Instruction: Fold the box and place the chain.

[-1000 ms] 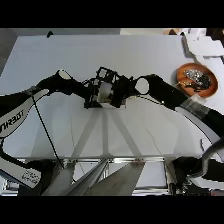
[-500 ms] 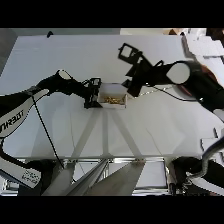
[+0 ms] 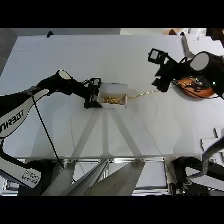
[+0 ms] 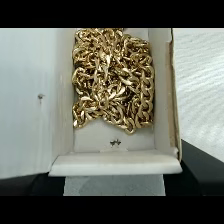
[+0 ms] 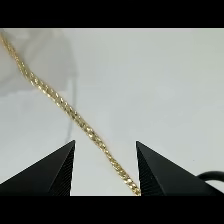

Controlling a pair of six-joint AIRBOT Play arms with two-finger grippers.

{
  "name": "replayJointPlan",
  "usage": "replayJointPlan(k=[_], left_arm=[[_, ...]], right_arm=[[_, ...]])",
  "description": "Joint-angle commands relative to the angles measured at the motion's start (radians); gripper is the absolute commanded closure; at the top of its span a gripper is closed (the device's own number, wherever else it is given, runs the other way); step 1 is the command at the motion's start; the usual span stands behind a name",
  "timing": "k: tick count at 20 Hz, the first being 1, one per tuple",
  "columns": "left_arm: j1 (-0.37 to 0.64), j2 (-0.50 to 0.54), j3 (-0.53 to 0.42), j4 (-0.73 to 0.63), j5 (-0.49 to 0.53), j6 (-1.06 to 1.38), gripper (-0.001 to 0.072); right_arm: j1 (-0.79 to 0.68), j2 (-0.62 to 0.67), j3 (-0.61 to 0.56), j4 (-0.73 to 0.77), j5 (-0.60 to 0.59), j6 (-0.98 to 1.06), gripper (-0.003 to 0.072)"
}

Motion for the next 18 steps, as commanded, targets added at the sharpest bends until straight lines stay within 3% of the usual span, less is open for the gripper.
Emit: replayJointPlan(k=[1,6,11,15,16,18], left_arm=[[0.001,0.000,0.000,0.000,0.000,0.000,0.0434],[0.001,0.000,0.000,0.000,0.000,0.000,0.0434],[0.001,0.000,0.000,0.000,0.000,0.000,0.0434],[0.001,0.000,0.000,0.000,0.000,0.000,0.0434],[0.001,0.000,0.000,0.000,0.000,0.000,0.0434],[0.001,0.000,0.000,0.000,0.000,0.000,0.0434]], right_arm=[[-0.045,-0.137,0.000,-0.006,0.011,-0.233,0.0283],[-0.046,-0.272,0.000,0.085,-0.026,-0.357,0.0290],[-0.046,-0.303,0.000,0.137,-0.098,-0.386,0.0290],[-0.046,-0.324,0.000,0.136,-0.086,-0.382,0.0293],[-0.045,-0.330,0.000,0.136,-0.082,-0.372,0.0333],[-0.046,-0.331,0.000,0.136,-0.061,-0.372,0.0682]])
